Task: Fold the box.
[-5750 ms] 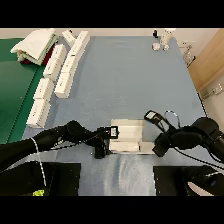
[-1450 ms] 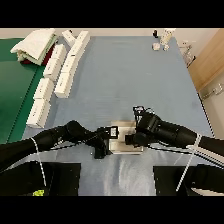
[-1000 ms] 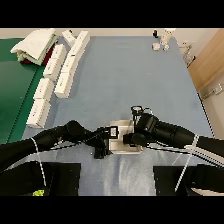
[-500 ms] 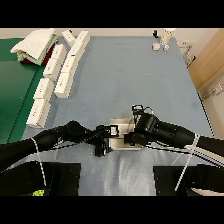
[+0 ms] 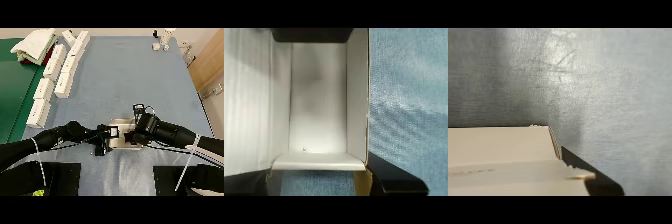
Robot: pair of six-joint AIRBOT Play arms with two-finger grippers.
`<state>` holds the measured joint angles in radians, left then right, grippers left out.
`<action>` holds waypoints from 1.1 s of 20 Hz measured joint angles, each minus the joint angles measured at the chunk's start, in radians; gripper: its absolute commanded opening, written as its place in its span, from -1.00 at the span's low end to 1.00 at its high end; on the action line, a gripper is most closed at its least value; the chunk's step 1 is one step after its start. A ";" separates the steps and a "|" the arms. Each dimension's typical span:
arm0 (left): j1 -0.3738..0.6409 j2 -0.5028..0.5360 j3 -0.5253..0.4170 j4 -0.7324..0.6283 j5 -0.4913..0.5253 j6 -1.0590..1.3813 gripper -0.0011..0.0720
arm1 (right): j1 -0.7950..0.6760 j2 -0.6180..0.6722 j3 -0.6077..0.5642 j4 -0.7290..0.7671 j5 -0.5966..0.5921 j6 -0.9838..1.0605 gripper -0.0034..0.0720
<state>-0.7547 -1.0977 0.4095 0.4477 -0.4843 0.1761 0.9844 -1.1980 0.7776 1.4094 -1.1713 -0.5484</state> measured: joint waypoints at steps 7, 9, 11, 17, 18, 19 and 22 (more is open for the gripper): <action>-0.001 0.000 0.000 0.001 0.002 0.000 0.28 | -0.002 -0.013 -0.011 0.031 -0.003 0.002 -0.90; -0.001 0.000 0.000 0.002 0.002 -0.002 0.28 | -0.002 -0.015 -0.013 0.038 -0.001 0.001 0.21; 0.000 0.000 0.000 0.002 0.002 -0.005 0.28 | 0.000 -0.013 -0.012 0.056 -0.004 -0.002 0.38; 0.000 0.000 0.000 0.001 -0.003 -0.008 0.28 | 0.000 0.053 0.018 0.043 -0.043 0.000 0.38; 0.000 0.000 0.000 0.001 -0.005 -0.008 0.28 | 0.000 0.071 0.026 0.037 -0.064 0.000 0.38; 0.000 0.000 0.000 0.001 -0.008 -0.008 0.28 | -0.003 0.091 0.037 0.025 -0.083 0.000 0.38; 0.000 0.000 0.000 0.001 -0.014 -0.009 0.28 | -0.039 0.154 0.062 0.002 -0.148 -0.002 -0.23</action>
